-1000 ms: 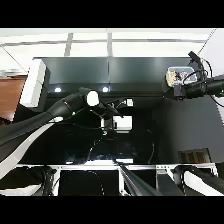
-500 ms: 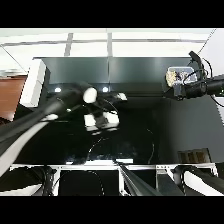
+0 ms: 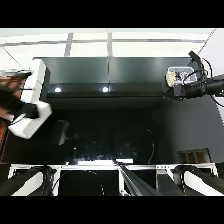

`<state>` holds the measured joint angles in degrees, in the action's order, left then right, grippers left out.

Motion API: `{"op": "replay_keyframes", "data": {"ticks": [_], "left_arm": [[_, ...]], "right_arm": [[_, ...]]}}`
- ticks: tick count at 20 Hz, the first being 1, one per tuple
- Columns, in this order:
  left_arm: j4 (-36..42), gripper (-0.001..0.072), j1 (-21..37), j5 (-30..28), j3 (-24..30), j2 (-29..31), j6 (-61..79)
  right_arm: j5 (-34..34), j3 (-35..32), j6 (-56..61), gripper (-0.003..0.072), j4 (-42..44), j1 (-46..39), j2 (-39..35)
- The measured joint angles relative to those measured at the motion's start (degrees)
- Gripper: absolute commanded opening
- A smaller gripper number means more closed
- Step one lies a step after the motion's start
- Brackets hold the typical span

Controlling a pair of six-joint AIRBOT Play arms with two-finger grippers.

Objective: Fold the box and place the chain.

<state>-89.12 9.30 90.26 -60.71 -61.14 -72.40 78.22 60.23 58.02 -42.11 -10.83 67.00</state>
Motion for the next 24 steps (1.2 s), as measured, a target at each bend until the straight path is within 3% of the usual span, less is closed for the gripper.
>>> {"op": "replay_keyframes", "data": {"ticks": [2, 4, 7, 13, 19, 20, 21, 22, 24], "left_arm": [[-0.22, 0.0302, 10.62, -0.17, 2.82, 1.92, -1.14], [0.15, 0.0302, 19.28, -3.85, 5.68, 3.04, -1.2], [4.55, 0.0303, 26.4, -11.8, 9.94, 3.8, 5.01], [10.12, 0.0302, 27.47, -27.26, 14.88, 1.75, 16.52], [13.81, 0.0303, 25.83, -33.73, 13.38, -6.4, 20.13], [14.12, 0.0321, 25.64, -34.38, 12.87, -7.76, 20.41], [14.58, 0.0495, 25.53, -35.26, 12.26, -9.07, 20.52], [15.02, 0.0719, 25.42, -36.33, 11.52, -10.01, 20.72], [15.69, 0.0713, 25.11, -37.42, 9.57, -11.32, 20.79]], "right_arm": [[-0.09, 0.0, -0.11, 0.0013, 0.02, 0.0, 0.0], [-0.17, 0.0, -0.15, 0.0012, 0.02, 0.0, 0.0], [-0.44, 0.0, -0.13, 0.0012, 0.04, 0.0, 0.0], [-2.34, 0.0, 1.05, 0.0012, 0.04, 0.0, 0.0], [-2.89, 0.0, 3.08, 0.0012, 0.04, 0.0, 0.0], [-2.84, 0.0, 3.17, 0.0012, 0.02, 0.0, 0.0], [-2.82, 0.0, 3.39, 0.0012, 0.04, 0.0, 0.0], [-2.67, 0.0, 3.41, 0.0013, 0.04, 0.0, 0.0], [-2.47, 0.0, 3.54, 0.0012, 0.04, 0.0, 0.0]]}}
